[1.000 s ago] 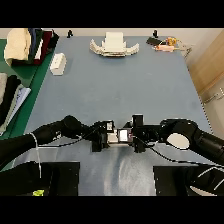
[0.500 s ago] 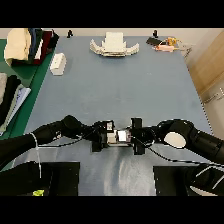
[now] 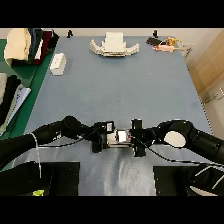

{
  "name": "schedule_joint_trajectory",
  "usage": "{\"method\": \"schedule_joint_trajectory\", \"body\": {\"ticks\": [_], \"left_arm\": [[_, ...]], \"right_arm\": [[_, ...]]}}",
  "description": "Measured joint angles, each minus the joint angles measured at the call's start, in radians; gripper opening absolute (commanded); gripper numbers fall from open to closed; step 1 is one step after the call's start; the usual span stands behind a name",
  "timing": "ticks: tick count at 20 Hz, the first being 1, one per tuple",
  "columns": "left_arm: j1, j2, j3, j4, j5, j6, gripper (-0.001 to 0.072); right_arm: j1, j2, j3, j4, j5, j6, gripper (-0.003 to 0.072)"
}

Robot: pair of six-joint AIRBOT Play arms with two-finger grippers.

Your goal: Fold the box.

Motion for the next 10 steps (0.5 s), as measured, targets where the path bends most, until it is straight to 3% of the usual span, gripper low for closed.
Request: {"method": "schedule_joint_trajectory", "body": {"ticks": [3,10], "left_arm": [[0.000,0.000,0.000,0.000,0.001,0.000,0.0351],[0.000,0.000,0.000,0.000,0.002,0.000,0.0351]], "right_arm": [[0.000,0.000,0.000,0.011,0.018,0.000,0.0306],[0.000,0.001,0.000,0.021,0.031,0.000,0.0306]]}}
